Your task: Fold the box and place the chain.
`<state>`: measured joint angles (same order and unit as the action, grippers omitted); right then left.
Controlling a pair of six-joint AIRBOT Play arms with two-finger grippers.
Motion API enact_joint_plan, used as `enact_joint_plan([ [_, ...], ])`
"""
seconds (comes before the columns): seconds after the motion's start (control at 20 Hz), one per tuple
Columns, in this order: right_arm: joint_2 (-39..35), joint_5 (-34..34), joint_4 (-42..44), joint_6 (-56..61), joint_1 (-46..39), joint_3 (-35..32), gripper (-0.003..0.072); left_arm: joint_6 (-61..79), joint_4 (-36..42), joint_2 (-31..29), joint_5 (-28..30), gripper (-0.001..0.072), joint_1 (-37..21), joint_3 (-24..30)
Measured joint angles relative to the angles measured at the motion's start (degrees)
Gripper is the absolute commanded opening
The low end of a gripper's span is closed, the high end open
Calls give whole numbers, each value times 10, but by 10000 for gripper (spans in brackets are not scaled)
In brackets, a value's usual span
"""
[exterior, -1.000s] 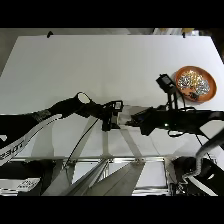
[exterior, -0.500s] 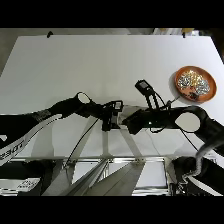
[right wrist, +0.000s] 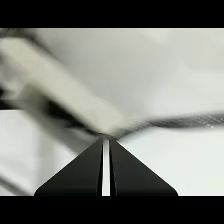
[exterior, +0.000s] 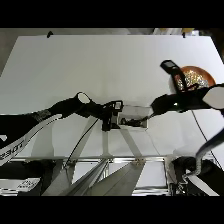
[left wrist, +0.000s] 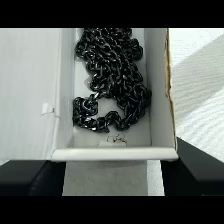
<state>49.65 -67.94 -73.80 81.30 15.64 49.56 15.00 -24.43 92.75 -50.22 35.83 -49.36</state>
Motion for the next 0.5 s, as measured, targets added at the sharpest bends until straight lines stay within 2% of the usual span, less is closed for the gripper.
enact_joint_plan([
  [0.15, 7, -4, -51, 13, -58, -4, 65, 0, 0, 0, 0, 273, 0, 0],
  [0.25, 24, 15, -71, 17, -87, -14, 267, 0, 0, 0, 0, 273, 0, 0],
  [0.3, 36, 26, -76, 18, -96, -19, 304, 0, 0, 0, 0, 273, 0, 0],
  [0.5, 107, 69, -91, 21, -116, -31, 299, 0, 0, 0, 0, 273, 0, 0],
])
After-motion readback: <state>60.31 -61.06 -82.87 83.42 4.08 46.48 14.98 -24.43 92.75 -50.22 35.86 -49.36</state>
